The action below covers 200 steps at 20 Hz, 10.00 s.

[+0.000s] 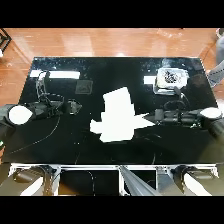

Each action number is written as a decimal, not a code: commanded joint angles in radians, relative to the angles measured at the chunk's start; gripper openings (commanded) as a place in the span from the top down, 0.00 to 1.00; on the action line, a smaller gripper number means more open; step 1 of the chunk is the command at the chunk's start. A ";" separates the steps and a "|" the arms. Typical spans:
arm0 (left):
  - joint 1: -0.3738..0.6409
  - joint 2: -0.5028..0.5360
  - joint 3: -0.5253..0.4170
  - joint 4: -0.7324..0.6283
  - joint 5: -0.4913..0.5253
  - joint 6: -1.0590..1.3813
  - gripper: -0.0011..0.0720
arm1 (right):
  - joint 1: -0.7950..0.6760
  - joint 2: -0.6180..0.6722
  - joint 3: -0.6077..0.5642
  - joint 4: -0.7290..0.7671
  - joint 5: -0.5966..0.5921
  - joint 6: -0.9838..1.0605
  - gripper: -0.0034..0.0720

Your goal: Fold the box and place the chain.

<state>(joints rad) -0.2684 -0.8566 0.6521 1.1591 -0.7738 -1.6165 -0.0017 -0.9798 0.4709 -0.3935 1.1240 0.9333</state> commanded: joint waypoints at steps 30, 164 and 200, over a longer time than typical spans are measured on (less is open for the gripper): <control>0.164 -0.712 -0.013 -0.886 -0.552 1.482 0.22 | 0.234 0.073 -0.039 0.043 -0.117 -0.132 0.93; -0.197 -0.452 0.002 -0.535 -0.016 1.783 0.96 | 0.578 -0.238 0.089 -0.291 -0.433 -0.964 0.02; -0.197 -0.452 0.002 -0.535 -0.016 1.783 0.96 | 0.573 -0.263 0.089 -0.296 -0.465 -0.949 0.02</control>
<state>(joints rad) -0.4656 -1.3098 0.6533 0.6239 -0.7902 0.1665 0.5755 -1.2434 0.5606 -0.6872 0.6514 -0.0200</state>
